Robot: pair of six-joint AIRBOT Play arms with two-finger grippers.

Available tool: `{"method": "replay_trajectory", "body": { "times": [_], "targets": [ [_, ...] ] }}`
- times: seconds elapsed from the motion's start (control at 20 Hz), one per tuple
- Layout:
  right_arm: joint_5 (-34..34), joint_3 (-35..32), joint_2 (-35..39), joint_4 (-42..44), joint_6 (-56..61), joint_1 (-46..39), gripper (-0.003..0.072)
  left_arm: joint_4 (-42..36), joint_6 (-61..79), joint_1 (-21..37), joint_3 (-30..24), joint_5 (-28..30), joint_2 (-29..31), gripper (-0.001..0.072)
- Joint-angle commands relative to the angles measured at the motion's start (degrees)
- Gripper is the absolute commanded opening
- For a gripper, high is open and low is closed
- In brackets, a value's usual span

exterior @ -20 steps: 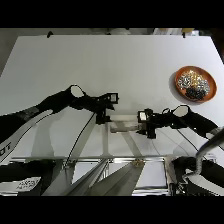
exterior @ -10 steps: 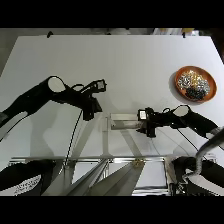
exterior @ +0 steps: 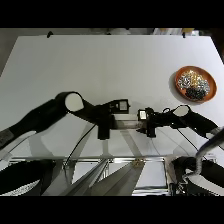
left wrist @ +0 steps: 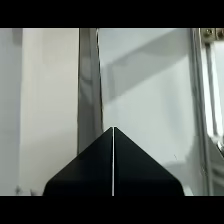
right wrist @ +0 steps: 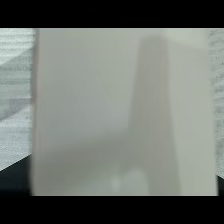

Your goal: Fold the box and place the chain.

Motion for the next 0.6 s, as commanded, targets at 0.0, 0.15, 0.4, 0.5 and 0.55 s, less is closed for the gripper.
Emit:
{"method": "replay_trajectory", "body": {
  "times": [0.0,0.15,0.4,0.5,0.55],
  "targets": [
    [0.0,0.0,0.0,0.0,0.0,0.0,0.0397,-0.2,-7.1,-3.4,0.0,17.8,-2.4,0.0003],
    [0.0,0.0,0.0,0.0,0.0,0.0,0.0397,-0.2,-13.8,-1.0,0.0,31.4,-4.5,0.0003],
    [0.0,0.0,0.0,0.0,0.0,0.0,0.0397,0.0,-15.6,1.5,0.0,28.7,-9.4,0.0003],
    [0.0,0.0,0.0,0.0,0.0,0.0,0.0397,0.0,-15.6,1.4,0.0,27.0,-11.0,0.0003],
    [0.0,0.0,0.0,0.0,0.0,0.0,0.0397,0.0,-15.6,1.4,0.0,26.7,-10.9,0.0003]
  ]
}}
